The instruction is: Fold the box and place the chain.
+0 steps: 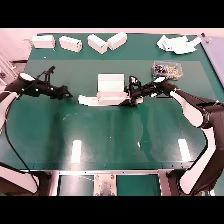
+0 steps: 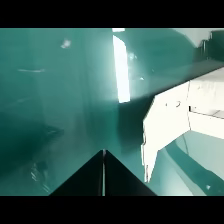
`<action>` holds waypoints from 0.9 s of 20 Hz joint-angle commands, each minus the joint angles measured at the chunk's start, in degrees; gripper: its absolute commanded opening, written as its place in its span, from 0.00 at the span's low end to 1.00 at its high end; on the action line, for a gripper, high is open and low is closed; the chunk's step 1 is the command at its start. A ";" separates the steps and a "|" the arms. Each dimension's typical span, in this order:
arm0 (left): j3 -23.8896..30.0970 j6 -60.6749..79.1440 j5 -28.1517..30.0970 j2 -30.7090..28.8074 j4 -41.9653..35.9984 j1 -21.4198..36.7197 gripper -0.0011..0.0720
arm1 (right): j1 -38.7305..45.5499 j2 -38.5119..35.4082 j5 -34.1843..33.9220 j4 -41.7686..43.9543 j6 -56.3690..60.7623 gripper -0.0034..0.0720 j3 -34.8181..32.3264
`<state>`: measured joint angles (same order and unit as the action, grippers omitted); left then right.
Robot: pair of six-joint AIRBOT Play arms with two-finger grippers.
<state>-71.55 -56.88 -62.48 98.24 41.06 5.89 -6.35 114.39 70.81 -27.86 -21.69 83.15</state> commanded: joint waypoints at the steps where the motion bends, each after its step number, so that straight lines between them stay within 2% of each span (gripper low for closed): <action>1: 2.05 -1.62 4.48 0.07 1.42 -3.50 0.04 | -0.02 0.02 0.00 0.02 0.02 0.82 0.00; 7: 2.27 -1.57 6.80 0.07 0.76 -8.22 0.04 | -0.02 0.02 0.00 0.02 0.02 0.82 0.00; 11: 2.25 1.97 5.68 0.04 -5.42 -11.08 0.04 | -0.02 0.02 0.00 0.02 0.02 0.82 0.00; 14: 2.25 4.00 4.24 -0.04 -10.12 -11.43 0.04 | -0.02 0.02 0.00 0.02 0.02 0.82 0.00; 18: 0.22 4.85 2.89 -0.09 -10.27 -11.45 0.04 | -0.02 0.02 0.00 0.02 0.02 0.82 0.00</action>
<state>-70.17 -53.19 -58.59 98.19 32.42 -5.37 -6.35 114.39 70.81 -27.86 -21.71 83.15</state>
